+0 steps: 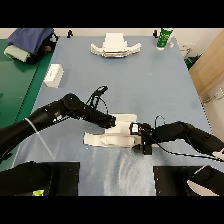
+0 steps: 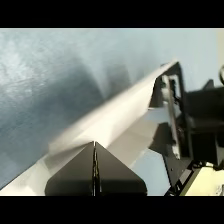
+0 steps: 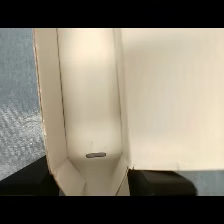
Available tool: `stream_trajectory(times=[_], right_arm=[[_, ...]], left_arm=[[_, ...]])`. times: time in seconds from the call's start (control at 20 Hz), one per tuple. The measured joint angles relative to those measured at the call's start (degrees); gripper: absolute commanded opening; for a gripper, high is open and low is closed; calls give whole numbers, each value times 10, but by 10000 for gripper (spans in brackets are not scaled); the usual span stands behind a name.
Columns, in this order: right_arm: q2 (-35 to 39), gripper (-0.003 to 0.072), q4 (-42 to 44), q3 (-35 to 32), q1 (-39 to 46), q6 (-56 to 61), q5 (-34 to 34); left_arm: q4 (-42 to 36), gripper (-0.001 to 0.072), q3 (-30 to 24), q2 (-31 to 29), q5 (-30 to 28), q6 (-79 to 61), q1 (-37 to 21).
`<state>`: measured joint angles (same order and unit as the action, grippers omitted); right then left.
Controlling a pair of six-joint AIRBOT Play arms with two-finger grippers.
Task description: Fold the box.
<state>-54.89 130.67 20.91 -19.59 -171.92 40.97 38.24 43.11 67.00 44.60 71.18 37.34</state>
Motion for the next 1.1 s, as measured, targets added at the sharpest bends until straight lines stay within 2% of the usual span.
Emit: stream_trajectory(times=[0.25, 0.5, 0.65, 0.85, 1.1], right_arm=[[0, 507, -2, 0, 0, 0, 0], [0, 507, -9, 0, 0, 0, 0], [0, 507, -9, 0, 0, 0, 0], [0, 507, -10, 0, 0, 0, 0], [0, 507, -10, 0, 0, 0, 0]], left_arm=[[-1, 14, 4, 70, 14, 36, -4], [7, 14, 14, 79, 25, 33, -12], [35, 14, 26, 35, 38, 24, -36], [107, 13, 25, -68, 64, 15, -61], [185, 14, -10, -160, 95, -58, -23]])
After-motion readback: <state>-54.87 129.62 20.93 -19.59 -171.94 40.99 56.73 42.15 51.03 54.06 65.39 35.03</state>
